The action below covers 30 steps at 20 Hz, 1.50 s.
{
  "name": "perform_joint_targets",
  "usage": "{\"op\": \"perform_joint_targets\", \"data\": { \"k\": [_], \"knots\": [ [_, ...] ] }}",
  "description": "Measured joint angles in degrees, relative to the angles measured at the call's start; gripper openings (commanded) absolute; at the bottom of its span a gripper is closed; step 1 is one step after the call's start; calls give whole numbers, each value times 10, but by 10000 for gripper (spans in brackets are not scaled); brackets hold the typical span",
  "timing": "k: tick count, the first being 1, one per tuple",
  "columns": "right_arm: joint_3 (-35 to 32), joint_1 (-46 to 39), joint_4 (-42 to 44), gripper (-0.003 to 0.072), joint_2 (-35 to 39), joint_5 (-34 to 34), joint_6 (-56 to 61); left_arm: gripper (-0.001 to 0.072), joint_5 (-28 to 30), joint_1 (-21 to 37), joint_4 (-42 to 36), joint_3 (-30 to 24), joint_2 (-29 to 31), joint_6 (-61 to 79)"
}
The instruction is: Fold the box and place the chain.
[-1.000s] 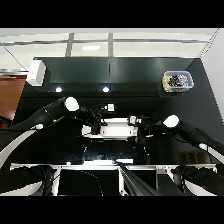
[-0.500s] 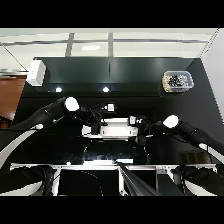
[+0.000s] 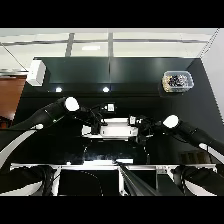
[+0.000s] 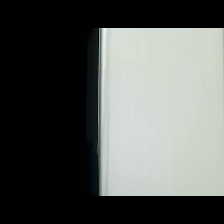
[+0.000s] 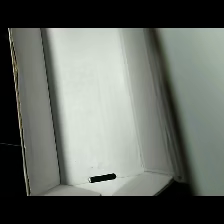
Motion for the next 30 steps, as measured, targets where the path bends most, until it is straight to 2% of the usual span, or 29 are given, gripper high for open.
{"op": "perform_joint_targets", "data": {
  "k": [18, 19, 20, 22, 23, 25, 26, 27, 30],
  "knots": [
    [9, 23, 3, 719, -9, -12, -7, 24, 0, 0, 0, 0, 0, 0],
    [9, 23, 3, 636, -9, -12, -7, 24, 0, 0, 0, 0, 0, 0],
    [9, 23, 3, 504, -9, -12, -6, 24, 0, 0, 0, 0, 0, 0],
    [9, 24, 2, 466, -9, -11, -5, 28, -1, 0, 1, 0, 0, 0],
    [9, 24, 2, 352, -10, -11, -5, 89, -1, 0, 1, 0, 0, 0],
    [9, 24, 2, 133, -10, -13, -5, 338, -2, 0, 8, 0, 0, -4],
    [9, 24, 2, 133, -10, -13, -5, 480, -1, 0, 6, 3, 2, -8],
    [9, 24, 2, 133, -10, -13, -5, 530, -6, 0, 13, 7, 4, -12],
    [9, 24, 0, 132, -10, -13, -5, 530, -37, 0, 58, 23, 26, -50]
  ]
}}
